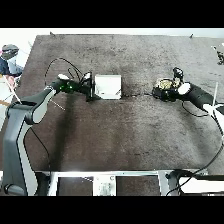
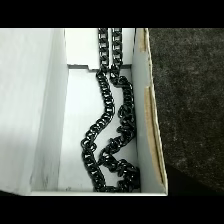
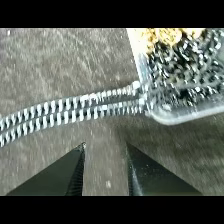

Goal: Fold the box and place the chain.

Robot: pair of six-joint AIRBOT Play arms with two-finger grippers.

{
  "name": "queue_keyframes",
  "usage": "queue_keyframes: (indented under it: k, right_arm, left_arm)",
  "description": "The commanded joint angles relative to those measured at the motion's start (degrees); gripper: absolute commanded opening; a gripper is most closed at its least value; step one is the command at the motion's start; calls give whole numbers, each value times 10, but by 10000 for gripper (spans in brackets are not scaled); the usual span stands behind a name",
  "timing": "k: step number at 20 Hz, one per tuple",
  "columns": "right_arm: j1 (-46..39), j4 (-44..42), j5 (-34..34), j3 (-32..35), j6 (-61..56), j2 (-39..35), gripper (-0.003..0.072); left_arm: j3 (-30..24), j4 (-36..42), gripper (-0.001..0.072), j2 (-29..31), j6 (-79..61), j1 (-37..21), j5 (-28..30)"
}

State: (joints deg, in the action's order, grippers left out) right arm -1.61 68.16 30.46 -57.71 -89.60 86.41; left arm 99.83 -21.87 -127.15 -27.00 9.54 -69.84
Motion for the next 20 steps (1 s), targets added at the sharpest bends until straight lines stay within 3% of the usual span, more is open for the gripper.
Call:
queue_keyframes:
  k: [1,3,4,8,9,16,20]
  right_arm:
    - [-1,-31,-51,-9,-3,30,283]
    - [-1,-37,-62,-9,-3,36,267]
    - [-1,-37,-70,-9,-3,38,155]
    - [-1,-44,-91,-9,-3,40,147]
    - [-1,-44,-87,-9,-2,40,14]
    - [23,-46,-83,-9,-2,36,10]
    - [80,-46,-51,-10,9,-34,10]
  left_arm:
    - [0,0,177,0,0,0,0]
    - [0,0,177,0,0,0,0]
    - [0,0,177,0,0,0,0]
    - [0,0,177,0,0,0,0]
    - [0,0,177,0,0,0,0]
    - [0,0,177,0,0,0,0]
    - [0,0,176,0,0,0,0]
